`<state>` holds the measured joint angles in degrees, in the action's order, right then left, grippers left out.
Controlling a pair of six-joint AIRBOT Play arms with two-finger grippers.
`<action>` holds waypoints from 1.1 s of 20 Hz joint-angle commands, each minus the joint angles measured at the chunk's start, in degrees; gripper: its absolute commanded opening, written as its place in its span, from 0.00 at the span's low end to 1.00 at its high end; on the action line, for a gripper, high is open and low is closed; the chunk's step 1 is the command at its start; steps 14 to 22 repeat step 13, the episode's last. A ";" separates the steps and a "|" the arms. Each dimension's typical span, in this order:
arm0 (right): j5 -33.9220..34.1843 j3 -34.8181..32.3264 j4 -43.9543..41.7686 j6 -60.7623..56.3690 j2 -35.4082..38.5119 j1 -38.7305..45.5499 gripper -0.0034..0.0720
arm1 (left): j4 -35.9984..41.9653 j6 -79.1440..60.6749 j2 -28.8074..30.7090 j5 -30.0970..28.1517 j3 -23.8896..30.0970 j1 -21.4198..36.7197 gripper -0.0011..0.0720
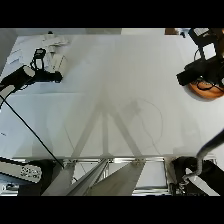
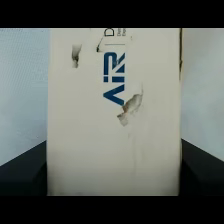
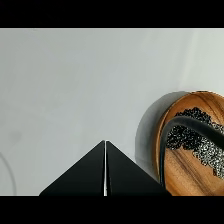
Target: Fold the box and place the chain.
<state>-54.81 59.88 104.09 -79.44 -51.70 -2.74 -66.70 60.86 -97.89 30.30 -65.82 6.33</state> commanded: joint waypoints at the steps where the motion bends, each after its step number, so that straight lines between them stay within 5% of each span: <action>1: 0.00 0.07 0.00 -0.02 0.04 0.00 0.06 | -0.04 -3.26 3.06 2.51 0.00 0.04 0.86; 2: 0.00 0.04 0.00 -0.02 0.04 0.02 0.06 | -0.04 -4.31 4.42 2.49 0.00 0.04 0.98; 13: 0.00 0.04 0.00 -0.02 0.04 0.00 0.06 | 0.31 -5.35 23.78 3.02 0.00 0.00 0.97; 22: 0.00 0.04 0.00 -0.02 0.04 0.00 0.06 | 0.31 -5.35 23.78 3.02 0.00 0.00 0.97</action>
